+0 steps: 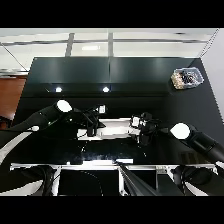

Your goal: Fold the box and place the chain.

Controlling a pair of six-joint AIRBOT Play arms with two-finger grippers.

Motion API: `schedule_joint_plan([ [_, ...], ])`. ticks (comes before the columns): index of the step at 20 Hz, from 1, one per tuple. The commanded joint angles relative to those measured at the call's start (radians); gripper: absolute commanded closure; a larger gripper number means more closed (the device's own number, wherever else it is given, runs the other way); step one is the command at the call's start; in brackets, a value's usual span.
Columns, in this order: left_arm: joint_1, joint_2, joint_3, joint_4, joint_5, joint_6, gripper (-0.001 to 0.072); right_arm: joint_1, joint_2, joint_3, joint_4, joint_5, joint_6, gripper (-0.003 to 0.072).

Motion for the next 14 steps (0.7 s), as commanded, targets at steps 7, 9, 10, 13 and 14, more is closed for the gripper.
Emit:
schedule_joint_plan([
  [7, 0.000, 0.000, 0.000, 0.000, -0.001, 0.000, 0.0686, -0.080, -0.096, 0.002, 0.367, 0.083, -0.376, 0.0058],
  [9, 0.000, 0.000, 0.000, 0.000, -0.001, 0.000, 0.0686, -0.104, -0.119, 0.002, 0.397, 0.122, -0.428, 0.0058],
  [10, 0.000, 0.000, 0.000, 0.000, -0.001, 0.000, 0.0686, -0.104, -0.128, 0.002, 0.400, 0.123, -0.439, 0.0058],
  [13, 0.000, 0.000, 0.000, 0.000, -0.001, 0.000, 0.0686, -0.113, -0.133, 0.002, 0.405, 0.130, -0.470, 0.0058],
  [14, 0.000, 0.000, 0.000, 0.000, -0.003, 0.000, 0.0687, -0.127, -0.133, 0.002, 0.406, 0.130, -0.467, 0.0058],
])
